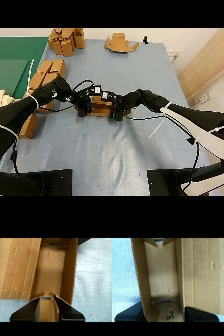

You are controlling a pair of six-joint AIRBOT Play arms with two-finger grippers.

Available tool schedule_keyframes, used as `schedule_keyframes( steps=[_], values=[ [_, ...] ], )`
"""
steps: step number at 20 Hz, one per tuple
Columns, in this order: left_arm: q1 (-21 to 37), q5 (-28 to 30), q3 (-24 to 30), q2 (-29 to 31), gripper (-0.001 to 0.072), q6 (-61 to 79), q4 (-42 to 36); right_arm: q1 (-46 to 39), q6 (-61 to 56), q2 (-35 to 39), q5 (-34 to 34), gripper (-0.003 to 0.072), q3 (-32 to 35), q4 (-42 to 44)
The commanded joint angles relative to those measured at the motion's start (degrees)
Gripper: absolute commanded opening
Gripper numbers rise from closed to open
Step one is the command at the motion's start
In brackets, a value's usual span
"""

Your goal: Fold the box.

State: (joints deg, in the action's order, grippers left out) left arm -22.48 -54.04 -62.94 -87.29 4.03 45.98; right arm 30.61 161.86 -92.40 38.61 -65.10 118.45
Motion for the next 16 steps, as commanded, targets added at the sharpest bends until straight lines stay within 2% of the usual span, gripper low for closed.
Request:
schedule_keyframes(
  steps=[1,5,7,9,11,16],
  values=[
    [-0.04,-0.11,-0.02,0.04,0.0304,0.85,-3.63,0.07,0.0,-0.02,-0.13,0.0406,-0.07,0.07],
    [-0.04,0.02,-0.02,0.04,0.0305,1.38,-3.63,0.07,0.0,-0.02,-0.13,0.0441,-0.07,0.09],
    [-0.04,0.07,-0.02,0.04,0.0305,1.38,-3.61,0.07,0.0,-0.02,-0.13,0.0501,-0.07,0.07],
    [-0.04,0.09,-0.02,0.04,0.0305,1.38,-3.61,0.07,0.0,-0.02,-0.15,0.0502,-0.07,0.07],
    [-0.04,0.07,-0.02,0.04,0.0305,1.38,-3.61,0.07,0.0,-0.02,-0.13,0.0568,-0.07,0.09],
    [-0.02,0.07,-0.02,0.04,0.0305,1.36,-3.56,0.07,0.0,-0.02,-0.13,0.0568,-0.07,0.09]
  ],
)
